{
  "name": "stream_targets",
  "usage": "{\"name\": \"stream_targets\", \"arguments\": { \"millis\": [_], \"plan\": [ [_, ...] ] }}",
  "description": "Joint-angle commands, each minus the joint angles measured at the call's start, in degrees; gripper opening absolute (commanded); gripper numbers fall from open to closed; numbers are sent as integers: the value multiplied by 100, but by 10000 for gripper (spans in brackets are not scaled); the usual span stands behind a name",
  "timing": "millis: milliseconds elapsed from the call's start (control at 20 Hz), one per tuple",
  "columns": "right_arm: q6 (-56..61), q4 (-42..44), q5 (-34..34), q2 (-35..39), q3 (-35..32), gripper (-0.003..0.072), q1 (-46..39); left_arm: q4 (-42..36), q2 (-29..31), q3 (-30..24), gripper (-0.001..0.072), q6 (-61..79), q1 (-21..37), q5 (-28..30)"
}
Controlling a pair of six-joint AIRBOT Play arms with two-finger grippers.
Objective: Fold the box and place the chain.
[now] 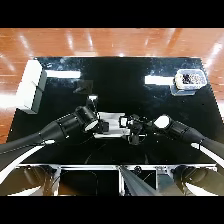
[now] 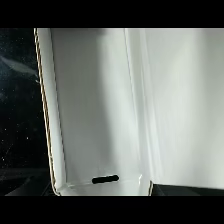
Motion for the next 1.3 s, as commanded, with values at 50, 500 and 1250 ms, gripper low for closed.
{"name": "stream_targets", "arguments": {
  "millis": [50, 500, 1250],
  "plan": [
    [0, 4, 0, 2, -4, 577, 2, -39, -2, -7, 426, -118, 103, 35],
    [0, 4, 0, 2, -4, 577, 2, -146, -42, -22, 426, -114, 203, 208],
    [0, 7, -2, 0, -4, 578, 4, -319, -317, -22, 426, 55, 236, 210]
  ]
}}
